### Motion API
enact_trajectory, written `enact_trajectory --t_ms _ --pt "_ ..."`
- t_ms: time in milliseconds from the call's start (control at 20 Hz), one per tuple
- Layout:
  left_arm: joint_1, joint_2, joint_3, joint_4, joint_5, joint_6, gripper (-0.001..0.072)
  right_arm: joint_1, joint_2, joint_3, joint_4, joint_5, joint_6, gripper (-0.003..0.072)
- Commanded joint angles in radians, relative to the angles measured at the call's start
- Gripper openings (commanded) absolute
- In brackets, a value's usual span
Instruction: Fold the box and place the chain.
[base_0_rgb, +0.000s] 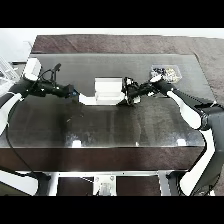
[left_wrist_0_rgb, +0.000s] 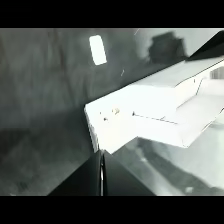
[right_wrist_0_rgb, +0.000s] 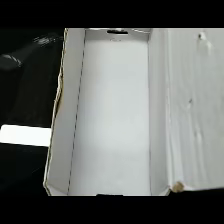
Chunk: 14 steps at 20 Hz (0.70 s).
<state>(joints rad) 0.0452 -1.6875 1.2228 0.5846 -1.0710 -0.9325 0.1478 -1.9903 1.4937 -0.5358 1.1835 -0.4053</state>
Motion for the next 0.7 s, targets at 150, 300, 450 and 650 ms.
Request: enact_trajectory --t_ms 150,300,450,650 --pt "0.009 0.000 -0.041 0.073 -0.022 -0.126 0.0020 0.000 0.000 0.000 0.002 -0.001 0.001 0.0587" --pt "0.031 0.002 -0.041 -0.035 -0.047 -0.076 0.0020 0.000 0.000 0.000 0.002 -0.001 0.001 0.0587" --pt "0.052 0.002 -0.040 -0.077 -0.036 -0.035 0.0020 0.000 0.000 0.000 0.002 0.000 0.001 0.0587" --pt "0.098 0.002 -0.040 -0.061 -0.041 -0.027 0.0020 0.000 0.000 0.000 0.002 -0.001 0.001 0.0586"
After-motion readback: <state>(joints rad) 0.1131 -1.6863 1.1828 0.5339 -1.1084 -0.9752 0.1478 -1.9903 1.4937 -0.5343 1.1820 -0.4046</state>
